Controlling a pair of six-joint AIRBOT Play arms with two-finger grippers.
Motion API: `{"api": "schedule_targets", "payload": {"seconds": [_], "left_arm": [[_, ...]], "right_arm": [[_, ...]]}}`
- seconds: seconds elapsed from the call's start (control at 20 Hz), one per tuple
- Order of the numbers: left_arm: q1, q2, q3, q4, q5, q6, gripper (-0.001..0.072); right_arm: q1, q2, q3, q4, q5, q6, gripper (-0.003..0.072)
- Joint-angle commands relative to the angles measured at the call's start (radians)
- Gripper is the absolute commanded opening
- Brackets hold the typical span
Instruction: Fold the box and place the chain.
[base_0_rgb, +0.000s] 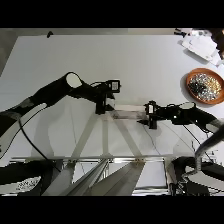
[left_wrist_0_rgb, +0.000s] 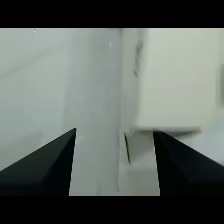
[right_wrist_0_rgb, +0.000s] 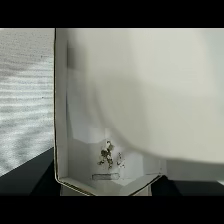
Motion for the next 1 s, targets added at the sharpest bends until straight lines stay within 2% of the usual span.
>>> {"api": "schedule_targets", "payload": {"seconds": [0.0, 0.05, 0.15, 0.2, 0.3, 0.45, 0.55, 0.65, 0.75, 0.85, 0.95], "left_arm": [[0.037, 0.108, 0.000, 0.266, -0.148, -0.268, 0.0527], [0.042, 0.133, 0.000, 0.317, -0.181, -0.354, 0.0472], [0.041, 0.169, 0.000, 0.354, -0.259, -0.458, 0.0125], [0.038, 0.174, 0.000, 0.313, -0.305, -0.452, 0.0006], [0.009, 0.164, -0.001, 0.196, -0.341, -0.448, 0.0002], [-0.105, 0.139, -0.001, 0.095, -0.264, -0.363, 0.0002], [-0.191, 0.120, -0.001, 0.040, -0.099, -0.283, 0.0006], [-0.247, 0.102, -0.001, 0.032, 0.172, -0.271, 0.0004], [-0.261, 0.077, 0.000, -0.018, 0.386, -0.267, 0.0004], [-0.254, 0.032, 0.000, -0.034, 0.498, -0.261, 0.0003], [-0.244, -0.020, 0.000, -0.036, 0.510, -0.262, 0.0003]], "right_arm": [[0.000, 0.000, 0.000, 0.000, 0.001, 0.000, 0.0419], [0.000, 0.000, 0.000, 0.000, 0.001, 0.000, 0.0419], [0.000, 0.000, 0.000, 0.000, 0.001, 0.000, 0.0419], [0.000, 0.000, 0.000, 0.000, 0.001, 0.000, 0.0419], [0.000, 0.000, 0.000, 0.000, 0.001, 0.000, 0.0419], [0.000, 0.000, 0.000, 0.000, 0.001, 0.000, 0.0419], [0.000, 0.000, 0.000, 0.000, 0.001, 0.000, 0.0419], [0.000, 0.000, 0.000, 0.000, 0.001, 0.000, 0.0419], [0.000, 0.000, 0.000, 0.000, 0.001, 0.000, 0.0419], [0.000, 0.000, 0.000, 0.000, 0.001, 0.000, 0.0419], [0.000, 0.000, 0.000, 0.000, 0.001, 0.000, 0.0419]]}}
